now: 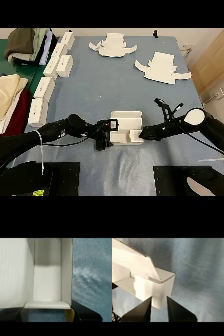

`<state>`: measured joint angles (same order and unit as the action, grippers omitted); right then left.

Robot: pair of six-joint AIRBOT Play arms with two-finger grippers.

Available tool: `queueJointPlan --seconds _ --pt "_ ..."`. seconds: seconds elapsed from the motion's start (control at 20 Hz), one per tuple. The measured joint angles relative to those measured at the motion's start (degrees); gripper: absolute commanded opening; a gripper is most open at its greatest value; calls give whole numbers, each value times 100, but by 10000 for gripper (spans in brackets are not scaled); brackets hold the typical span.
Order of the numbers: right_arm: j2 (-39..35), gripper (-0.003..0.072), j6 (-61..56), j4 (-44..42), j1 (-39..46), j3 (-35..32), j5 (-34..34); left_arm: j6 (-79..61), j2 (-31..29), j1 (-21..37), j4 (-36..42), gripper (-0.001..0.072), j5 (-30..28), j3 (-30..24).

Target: Fold the box.

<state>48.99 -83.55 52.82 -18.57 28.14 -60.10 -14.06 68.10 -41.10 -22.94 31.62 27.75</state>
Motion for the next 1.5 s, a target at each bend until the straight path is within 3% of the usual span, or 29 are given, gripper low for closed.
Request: queueJointPlan --seconds 0.3,0.55,0.9,1.0,1.1,1.15,1.25,1.5 --pt "551 280 -1659 1576 -1163 623 247 0 0 0 -2 528 2 0" --pt "1163 280 -3141 2924 -2013 1335 -254 0 0 0 0 528 2 0" --pt "2039 278 -4481 3585 -2699 1974 -925 2 0 0 -2 528 0 0" --pt "2223 207 -4743 3644 -2758 2046 -1025 2 0 0 -2 528 0 0" --pt "2328 192 -4948 3711 -2791 2083 -1086 0 0 0 -2 528 2 0" --pt "2356 105 -5025 3751 -2802 2094 -1106 2 0 0 -2 528 0 0" --pt "2398 34 -5165 3827 -2815 2107 -1154 0 0 0 -2 528 0 0" --pt "2441 3 -5298 3891 -2822 2118 -1180 2 2 0 0 528 2 0"
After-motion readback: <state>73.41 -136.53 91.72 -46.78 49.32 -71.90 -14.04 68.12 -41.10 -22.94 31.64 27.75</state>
